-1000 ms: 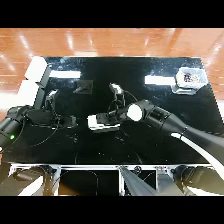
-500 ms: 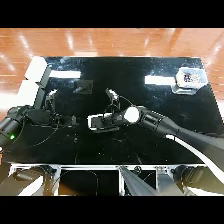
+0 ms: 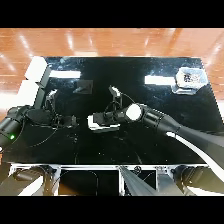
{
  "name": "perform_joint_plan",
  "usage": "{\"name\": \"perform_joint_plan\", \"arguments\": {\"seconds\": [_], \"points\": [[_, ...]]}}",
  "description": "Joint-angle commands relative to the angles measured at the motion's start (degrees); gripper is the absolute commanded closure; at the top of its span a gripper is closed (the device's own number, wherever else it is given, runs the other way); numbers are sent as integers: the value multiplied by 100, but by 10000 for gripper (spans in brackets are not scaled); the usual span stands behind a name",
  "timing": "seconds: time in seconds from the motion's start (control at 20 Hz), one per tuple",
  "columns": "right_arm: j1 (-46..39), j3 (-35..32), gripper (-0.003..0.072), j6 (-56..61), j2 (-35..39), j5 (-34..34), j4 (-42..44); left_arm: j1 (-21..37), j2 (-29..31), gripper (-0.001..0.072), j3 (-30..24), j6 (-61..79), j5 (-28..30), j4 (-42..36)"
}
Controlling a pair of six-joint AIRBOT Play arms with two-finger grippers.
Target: Fold the box and place the chain.
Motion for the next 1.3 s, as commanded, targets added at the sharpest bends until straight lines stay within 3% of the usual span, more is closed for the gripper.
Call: {"name": "perform_joint_plan", "arguments": {"seconds": [0.0,0.55,0.95,1.1,1.25], "points": [[-68,-4,657,4,-57,269,-203,-9,-4,145,0,0,9,2],[-79,48,657,-157,-321,356,-184,-7,-2,145,2,2,13,2],[-566,177,657,-442,568,811,-188,-7,17,145,26,420,28,-39],[-1062,177,657,-649,1008,1499,-426,-15,17,145,92,1950,28,-573],[-1692,175,657,-385,1475,2393,-1537,-369,15,144,92,5182,127,-1991]]}}
